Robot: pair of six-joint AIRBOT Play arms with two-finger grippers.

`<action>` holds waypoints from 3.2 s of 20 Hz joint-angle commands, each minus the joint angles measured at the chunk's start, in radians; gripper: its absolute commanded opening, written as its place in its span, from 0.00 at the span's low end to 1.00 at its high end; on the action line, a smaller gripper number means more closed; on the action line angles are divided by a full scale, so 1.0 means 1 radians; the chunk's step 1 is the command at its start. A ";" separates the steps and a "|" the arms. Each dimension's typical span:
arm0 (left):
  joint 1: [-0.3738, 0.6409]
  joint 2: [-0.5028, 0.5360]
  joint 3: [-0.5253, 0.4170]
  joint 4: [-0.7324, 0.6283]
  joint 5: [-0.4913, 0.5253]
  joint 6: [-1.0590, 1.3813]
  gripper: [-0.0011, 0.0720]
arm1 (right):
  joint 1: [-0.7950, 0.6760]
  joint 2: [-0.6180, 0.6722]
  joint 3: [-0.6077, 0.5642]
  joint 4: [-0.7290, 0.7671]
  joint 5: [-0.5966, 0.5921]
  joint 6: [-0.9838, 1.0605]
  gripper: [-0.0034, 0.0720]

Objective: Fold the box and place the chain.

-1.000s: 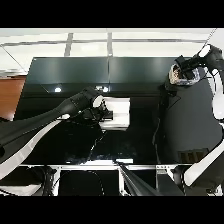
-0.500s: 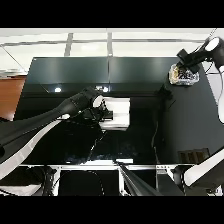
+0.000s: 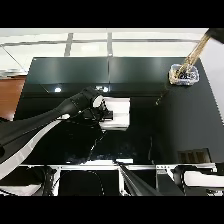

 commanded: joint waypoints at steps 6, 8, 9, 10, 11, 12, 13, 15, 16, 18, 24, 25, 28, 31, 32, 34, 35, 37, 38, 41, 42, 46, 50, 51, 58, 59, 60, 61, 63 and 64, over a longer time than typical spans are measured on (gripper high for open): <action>0.000 0.000 0.000 0.000 -0.001 0.000 0.06 | 0.001 0.309 0.001 0.349 0.124 -0.200 0.06; 0.000 0.000 0.000 0.000 -0.001 0.000 0.06 | 0.001 0.355 0.001 0.466 0.138 -0.237 0.06; 0.000 0.000 0.000 0.000 -0.001 0.000 0.06 | 0.001 0.372 0.001 0.516 0.142 -0.247 0.06; 0.000 0.000 0.000 0.000 -0.001 0.000 0.06 | 0.001 0.387 0.001 0.575 0.152 -0.258 0.06; 0.000 0.000 0.000 0.000 -0.001 0.000 0.06 | 0.001 0.397 0.001 0.628 0.170 -0.268 0.06; 0.000 0.000 0.000 0.000 -0.002 0.000 0.06 | 0.001 0.404 0.001 0.687 0.196 -0.275 0.06; 0.000 0.000 0.000 0.000 -0.002 0.000 0.06 | 0.001 0.406 0.001 0.733 0.221 -0.290 0.06; 0.000 0.000 0.000 0.000 -0.002 0.000 0.06 | 0.001 0.406 0.001 0.771 0.265 -0.294 0.06; 0.000 0.000 0.000 0.000 -0.002 0.000 0.06 | 0.001 0.406 0.001 0.769 0.286 -0.294 0.06; 0.000 0.000 0.000 0.000 -0.002 0.000 0.06 | 0.001 0.405 -0.002 0.761 0.331 -0.294 0.06; 0.000 0.000 0.000 0.000 -0.001 0.000 0.06 | 0.112 0.403 -0.002 0.744 0.415 -0.294 0.06; 0.000 0.000 0.000 0.000 -0.001 0.000 0.06 | 0.143 0.403 -0.002 0.719 0.412 -0.293 0.06; 0.000 0.000 0.000 0.000 -0.004 0.000 0.06 | 0.221 0.395 -0.006 0.621 0.404 -0.277 0.06; 0.000 0.000 0.000 0.000 -0.004 0.000 0.06 | 0.268 0.393 -0.068 0.612 0.375 -0.275 0.06; 0.000 0.000 0.000 0.000 -0.004 0.000 0.06 | 0.280 0.391 -0.097 0.612 0.369 -0.275 0.06; 0.000 0.000 0.000 0.000 -0.004 0.000 0.06 | 0.301 0.391 -0.153 0.610 0.343 -0.277 0.06; 0.000 0.000 0.000 0.000 -0.004 0.000 0.06 | 0.309 0.390 -0.180 0.603 0.335 -0.281 0.06; 0.000 0.000 0.000 0.000 -0.004 0.000 0.06 | 0.325 0.389 -0.232 0.602 0.318 -0.283 0.06; 0.000 0.000 0.000 0.000 -0.003 0.000 0.06 | 0.333 0.388 -0.259 0.602 0.306 -0.285 0.06; 0.000 0.000 0.000 0.000 -0.003 0.000 0.06 | 0.363 0.388 -0.338 0.615 0.259 -0.291 0.06; 0.000 0.000 0.000 0.000 -0.003 0.000 0.06 | 0.376 0.388 -0.364 0.632 0.242 -0.299 0.06; 0.000 0.000 0.000 0.000 -0.003 0.000 0.06 | 0.452 0.386 -0.485 0.645 0.142 -0.322 0.06; 0.000 0.000 0.000 0.000 -0.003 0.000 0.06 | 0.488 0.385 -0.628 0.647 0.014 -0.323 0.06; 0.000 0.000 0.000 0.000 -0.003 0.000 0.06 | 0.494 0.382 -0.658 0.646 0.003 -0.324 0.06; 0.000 0.000 0.000 0.000 -0.003 0.000 0.06 | 0.517 0.327 -0.878 0.637 -0.114 -0.323 0.06; 0.000 0.000 0.000 0.000 -0.003 0.000 0.06 | 0.517 0.315 -0.906 0.637 -0.146 -0.323 0.06; 0.000 0.000 0.000 0.000 -0.003 0.000 0.06 | 0.518 0.302 -0.933 0.639 -0.172 -0.323 0.06; 0.000 0.000 0.000 0.000 -0.003 0.000 0.06 | 0.518 0.288 -0.950 0.639 -0.178 -0.323 0.06; 0.000 0.000 0.000 0.000 -0.003 0.000 0.06 | 0.518 0.262 -0.965 0.639 -0.172 -0.323 0.36; 0.000 0.000 0.000 0.000 -0.003 0.000 0.06 | 0.517 0.259 -0.965 0.638 -0.168 -0.324 0.43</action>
